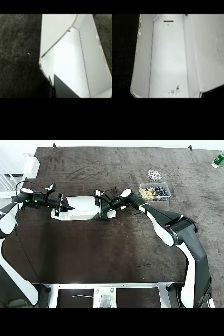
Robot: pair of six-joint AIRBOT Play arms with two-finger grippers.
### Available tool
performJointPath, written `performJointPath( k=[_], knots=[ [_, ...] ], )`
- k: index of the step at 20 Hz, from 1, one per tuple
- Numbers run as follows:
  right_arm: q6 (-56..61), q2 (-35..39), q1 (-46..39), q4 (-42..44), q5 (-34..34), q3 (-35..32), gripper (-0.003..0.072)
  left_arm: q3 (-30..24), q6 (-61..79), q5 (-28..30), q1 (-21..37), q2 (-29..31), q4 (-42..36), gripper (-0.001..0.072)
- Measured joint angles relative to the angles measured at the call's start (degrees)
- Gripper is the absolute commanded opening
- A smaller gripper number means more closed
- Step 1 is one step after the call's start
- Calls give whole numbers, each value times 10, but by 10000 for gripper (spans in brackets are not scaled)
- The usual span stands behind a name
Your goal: Fold the box and place the chain.
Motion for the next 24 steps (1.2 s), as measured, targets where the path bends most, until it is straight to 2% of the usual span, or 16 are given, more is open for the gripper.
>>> performJointPath(
  k=[24],
  knots=[
    [-11,-9,11,1,-11,11,691,0,0,-1,0,0,0,20]
  ],
)
